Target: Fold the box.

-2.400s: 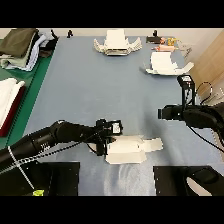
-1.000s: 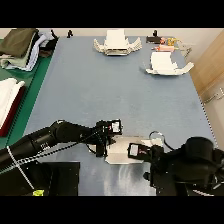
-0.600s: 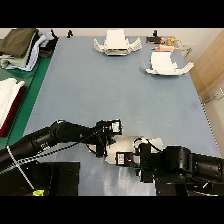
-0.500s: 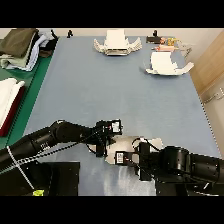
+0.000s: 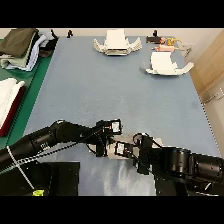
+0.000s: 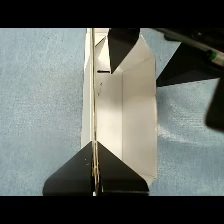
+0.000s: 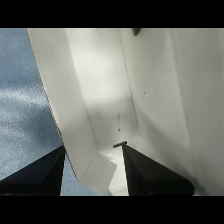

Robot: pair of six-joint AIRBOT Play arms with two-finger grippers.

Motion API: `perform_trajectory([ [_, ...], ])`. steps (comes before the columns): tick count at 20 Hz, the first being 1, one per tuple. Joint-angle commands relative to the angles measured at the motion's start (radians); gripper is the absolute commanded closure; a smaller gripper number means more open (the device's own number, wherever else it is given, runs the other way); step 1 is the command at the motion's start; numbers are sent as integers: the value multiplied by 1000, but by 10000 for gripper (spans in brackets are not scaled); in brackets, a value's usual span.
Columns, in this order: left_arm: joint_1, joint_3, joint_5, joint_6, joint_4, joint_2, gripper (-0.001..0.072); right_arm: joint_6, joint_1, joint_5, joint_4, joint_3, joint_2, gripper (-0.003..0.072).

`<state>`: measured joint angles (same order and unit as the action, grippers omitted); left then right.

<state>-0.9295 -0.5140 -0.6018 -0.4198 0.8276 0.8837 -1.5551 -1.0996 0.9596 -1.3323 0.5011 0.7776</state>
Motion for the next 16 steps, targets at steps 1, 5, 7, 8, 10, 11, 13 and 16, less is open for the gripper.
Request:
perform_trajectory([
  [1,0,0,-1,1,0,1,695,103,0,31,30,6,-31,166],
  [5,0,0,-1,1,0,1,694,191,0,58,55,6,-48,166],
  [7,0,0,-1,1,0,1,695,222,0,86,66,6,-48,166],
  [8,0,0,-1,1,0,1,695,240,0,89,74,6,-48,165],
  [10,0,0,-1,1,0,1,695,262,0,93,91,6,-48,166],
  [11,0,0,-1,1,0,1,694,272,0,100,101,6,-49,166],
  [13,0,0,-1,1,0,1,695,277,0,101,103,6,-52,165],
  [16,0,0,-1,1,0,1,694,294,0,104,103,6,-58,36],
])
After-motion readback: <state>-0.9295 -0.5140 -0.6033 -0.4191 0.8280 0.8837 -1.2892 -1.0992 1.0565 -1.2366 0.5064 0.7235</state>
